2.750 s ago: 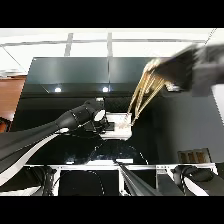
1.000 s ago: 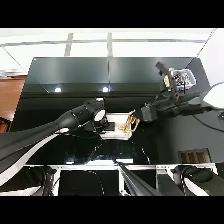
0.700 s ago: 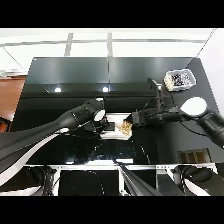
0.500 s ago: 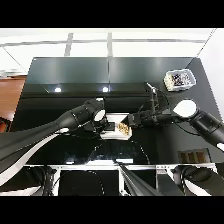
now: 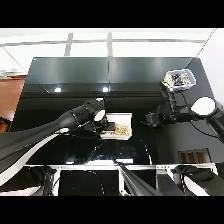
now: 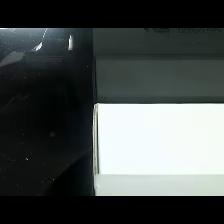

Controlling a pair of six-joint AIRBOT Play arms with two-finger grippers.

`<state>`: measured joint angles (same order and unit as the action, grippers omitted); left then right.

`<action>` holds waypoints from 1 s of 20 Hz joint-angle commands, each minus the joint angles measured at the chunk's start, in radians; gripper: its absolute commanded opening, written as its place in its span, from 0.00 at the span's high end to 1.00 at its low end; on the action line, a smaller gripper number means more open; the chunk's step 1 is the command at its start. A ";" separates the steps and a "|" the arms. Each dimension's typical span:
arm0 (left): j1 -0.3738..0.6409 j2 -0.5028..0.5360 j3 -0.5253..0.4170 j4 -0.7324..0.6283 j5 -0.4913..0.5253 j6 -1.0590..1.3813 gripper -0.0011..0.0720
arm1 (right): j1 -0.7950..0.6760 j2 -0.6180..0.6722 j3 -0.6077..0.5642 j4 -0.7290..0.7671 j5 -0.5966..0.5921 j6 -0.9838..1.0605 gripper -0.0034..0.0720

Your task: Fold the box and place the chain.

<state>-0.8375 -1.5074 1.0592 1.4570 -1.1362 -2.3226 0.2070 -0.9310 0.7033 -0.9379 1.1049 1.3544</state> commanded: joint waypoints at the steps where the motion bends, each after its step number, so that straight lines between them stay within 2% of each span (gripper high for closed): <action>1: 0.001 0.000 -0.001 0.001 0.002 0.000 0.95 | -0.028 0.023 0.000 -0.117 0.024 0.017 0.58; 6: 0.002 0.001 0.000 0.027 0.001 -0.001 0.95 | 0.000 0.023 0.000 -0.108 -0.044 0.026 0.58; 11: 0.011 0.015 0.039 0.032 -0.013 -0.011 0.94 | 0.001 0.023 0.000 -0.106 -0.032 0.027 0.58; 12: 0.011 0.019 0.053 0.035 -0.012 -0.018 0.90 | 0.001 0.023 0.000 -0.099 -0.032 0.035 0.58; 13: 0.011 0.021 0.065 0.035 -0.013 -0.018 0.66 | 0.001 0.023 0.000 -0.085 -0.039 0.037 0.58; 14: 0.010 0.021 0.075 0.034 -0.023 -0.018 0.33 | 0.001 0.023 0.000 -0.073 -0.049 0.037 0.58; 15: 0.005 0.023 0.079 0.034 -0.029 -0.013 0.27 | 0.001 0.023 0.000 -0.066 -0.056 0.037 0.58; 18: -0.026 0.082 0.077 0.071 -0.031 0.083 0.27 | 0.001 0.023 0.000 -0.065 -0.055 0.037 0.58; 20: -0.046 0.167 0.020 0.235 -0.059 0.169 0.27 | 0.001 0.023 0.000 -0.064 -0.051 0.038 0.58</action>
